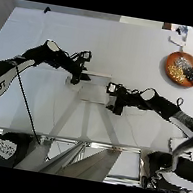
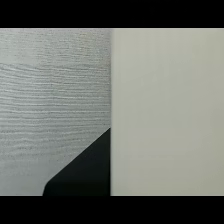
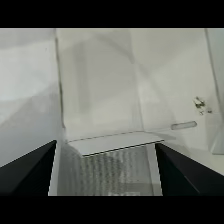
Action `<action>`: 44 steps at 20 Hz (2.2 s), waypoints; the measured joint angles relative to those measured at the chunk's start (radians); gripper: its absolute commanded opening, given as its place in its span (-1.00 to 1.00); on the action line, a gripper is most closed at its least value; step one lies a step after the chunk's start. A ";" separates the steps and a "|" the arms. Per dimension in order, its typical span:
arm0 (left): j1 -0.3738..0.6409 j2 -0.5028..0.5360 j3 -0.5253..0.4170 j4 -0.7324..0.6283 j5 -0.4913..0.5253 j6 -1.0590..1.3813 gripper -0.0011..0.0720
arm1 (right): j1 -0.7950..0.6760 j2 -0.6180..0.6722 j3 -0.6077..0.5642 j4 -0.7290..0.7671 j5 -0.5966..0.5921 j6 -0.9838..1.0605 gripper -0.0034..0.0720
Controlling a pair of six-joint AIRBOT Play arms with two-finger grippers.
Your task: Fold the box and place the chain.
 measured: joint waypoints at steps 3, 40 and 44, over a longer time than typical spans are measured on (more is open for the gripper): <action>0.000 0.000 0.000 0.000 0.000 0.000 -0.94 | 0.007 -0.001 0.000 0.008 -0.071 0.103 0.94; 0.000 0.000 0.000 0.000 0.000 0.000 -0.94 | -0.104 -0.068 0.200 -0.100 0.025 0.159 0.94; 0.000 0.000 0.000 0.000 0.001 0.000 -0.94 | -0.117 -0.150 0.278 -0.092 0.107 0.102 0.94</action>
